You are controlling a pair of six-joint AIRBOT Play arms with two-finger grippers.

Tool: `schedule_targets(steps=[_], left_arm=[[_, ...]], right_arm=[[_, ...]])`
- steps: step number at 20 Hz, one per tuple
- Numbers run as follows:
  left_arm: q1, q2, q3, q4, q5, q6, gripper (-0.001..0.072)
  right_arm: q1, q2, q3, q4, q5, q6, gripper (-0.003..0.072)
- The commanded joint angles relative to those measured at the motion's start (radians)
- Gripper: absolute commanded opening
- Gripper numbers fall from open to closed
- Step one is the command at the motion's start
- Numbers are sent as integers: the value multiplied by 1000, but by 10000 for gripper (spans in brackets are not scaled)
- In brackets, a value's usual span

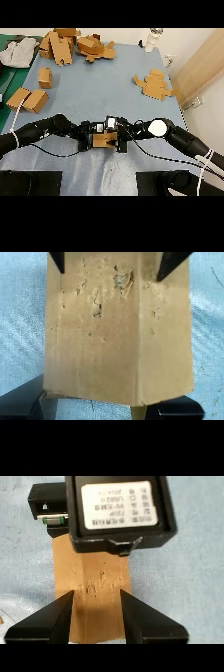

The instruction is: Fold the box.

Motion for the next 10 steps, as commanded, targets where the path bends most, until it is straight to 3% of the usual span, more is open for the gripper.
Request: schedule_targets(steps=[1, 10], left_arm=[[0, 0, 1, 0, 0, 0, 520], [0, 0, 1, 0, 0, 0, 520]], right_arm=[[20, 1, 1, -26, 27, 0, 479], [82, -13, 1, -188, -32, 83, 472]])
